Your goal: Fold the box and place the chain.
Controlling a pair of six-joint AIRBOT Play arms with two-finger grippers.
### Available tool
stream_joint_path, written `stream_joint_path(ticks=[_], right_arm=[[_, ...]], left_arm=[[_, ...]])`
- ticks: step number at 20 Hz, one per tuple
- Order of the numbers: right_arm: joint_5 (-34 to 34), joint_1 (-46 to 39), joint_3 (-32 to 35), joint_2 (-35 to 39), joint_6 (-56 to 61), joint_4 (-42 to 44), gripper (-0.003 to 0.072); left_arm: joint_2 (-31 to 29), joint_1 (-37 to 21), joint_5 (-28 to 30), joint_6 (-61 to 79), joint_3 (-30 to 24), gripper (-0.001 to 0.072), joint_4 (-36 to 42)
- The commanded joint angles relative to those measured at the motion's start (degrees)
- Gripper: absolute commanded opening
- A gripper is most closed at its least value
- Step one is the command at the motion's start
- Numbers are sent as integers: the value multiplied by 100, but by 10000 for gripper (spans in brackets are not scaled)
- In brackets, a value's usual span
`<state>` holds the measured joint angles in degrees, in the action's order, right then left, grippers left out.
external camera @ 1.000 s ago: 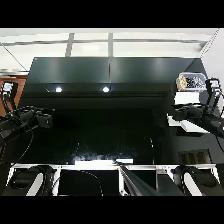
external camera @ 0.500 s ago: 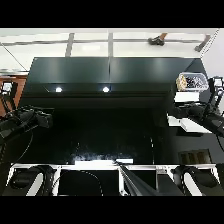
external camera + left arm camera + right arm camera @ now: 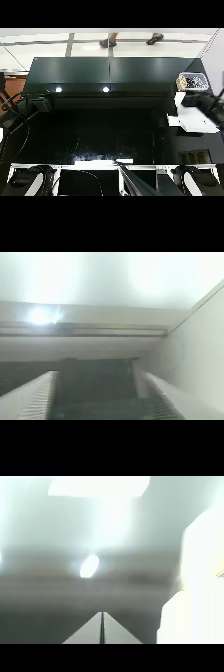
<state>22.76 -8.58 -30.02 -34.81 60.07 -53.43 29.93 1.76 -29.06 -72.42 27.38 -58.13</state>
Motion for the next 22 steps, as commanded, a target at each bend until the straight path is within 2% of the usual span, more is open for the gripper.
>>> stream_joint_path(ticks=[1, 2, 4, 5, 6, 7, 9, 12, 14, 16, 18, 22], right_arm=[[-376, -925, -861, -466, 269, -111, 437], [-11, -1394, -1198, -717, 267, -317, 660], [487, -2389, -1773, -1412, 527, -1263, 654], [984, -2896, -2140, -1808, 1388, -1851, 654], [1628, -3340, -2551, -2234, 2236, -2361, 654], [2378, -3720, -2979, -2717, 2483, -2712, 654], [3604, -4183, -3718, -3665, 2354, -3187, 652], [4253, -4402, -4612, -4889, 1818, -3123, 644], [4948, -4391, -5112, -5646, 741, -2411, 644], [5528, -4391, -5228, -6137, -92, -1827, 644], [5925, -4369, -5228, -6485, -498, -1661, 644], [6022, -4398, -5202, -6618, -870, -1722, 641]], left_arm=[[328, 111, 59, 4, 114, 719, 332], [321, 142, -4, 7, 131, 718, 330], [321, 221, -203, 24, 151, 719, 304], [326, 262, -326, 83, 151, 718, 170], [339, 330, -470, 197, 151, 719, -33], [372, 389, -603, 197, 149, 719, -282], [485, 472, -855, 195, 149, 718, -599], [656, 505, -1132, 197, 149, 718, -640], [691, 505, -1213, 173, 149, 718, -610], [691, 505, -1209, 144, 151, 718, -579], [691, 505, -1207, 146, 151, 718, -573], [691, 505, -1207, 127, 149, 718, -570]])
